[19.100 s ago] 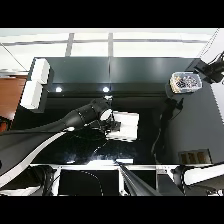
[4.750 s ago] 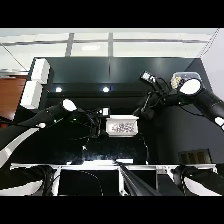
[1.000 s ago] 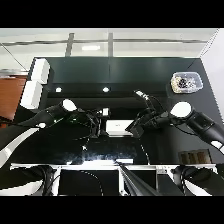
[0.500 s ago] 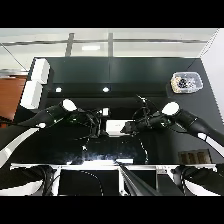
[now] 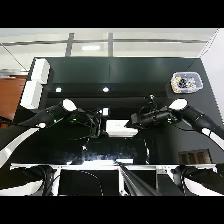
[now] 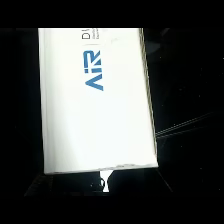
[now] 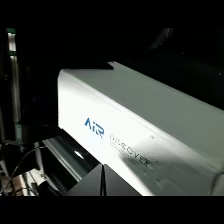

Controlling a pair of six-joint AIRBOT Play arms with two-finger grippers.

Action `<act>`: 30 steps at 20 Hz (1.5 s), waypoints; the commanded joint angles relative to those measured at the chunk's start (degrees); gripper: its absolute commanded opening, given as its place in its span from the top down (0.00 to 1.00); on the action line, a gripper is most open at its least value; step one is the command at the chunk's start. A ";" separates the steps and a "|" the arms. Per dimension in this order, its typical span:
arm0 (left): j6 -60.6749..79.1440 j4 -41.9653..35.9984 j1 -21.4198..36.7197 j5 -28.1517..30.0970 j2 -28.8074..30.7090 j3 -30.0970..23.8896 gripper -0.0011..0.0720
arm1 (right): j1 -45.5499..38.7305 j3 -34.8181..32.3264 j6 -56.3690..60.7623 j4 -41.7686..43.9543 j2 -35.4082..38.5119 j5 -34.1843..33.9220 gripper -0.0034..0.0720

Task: Fold the box and place the chain.

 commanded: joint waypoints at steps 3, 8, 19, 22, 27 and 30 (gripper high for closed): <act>0.00 0.02 -0.02 -0.04 -0.04 0.04 0.35 | 0.31 -0.04 0.39 -3.04 -0.11 0.81 0.94; -0.02 0.02 -0.02 -0.04 -0.04 0.04 0.35 | 1.90 -0.02 4.85 -9.77 -0.11 -5.14 0.94; -0.07 -0.04 0.00 -0.35 0.00 0.04 0.35 | -0.31 3.37 4.00 -8.22 2.19 2.71 0.94; -0.07 0.09 0.24 -0.48 1.68 0.04 0.22 | -5.46 8.11 3.82 -11.39 8.13 8.39 0.94; -9.29 4.33 3.17 -0.96 7.58 0.04 0.01 | -18.36 9.07 3.89 -13.97 18.43 8.55 0.94; -14.05 3.85 2.60 -2.40 10.84 0.37 0.01 | -23.47 9.05 3.80 -15.47 19.23 9.35 0.94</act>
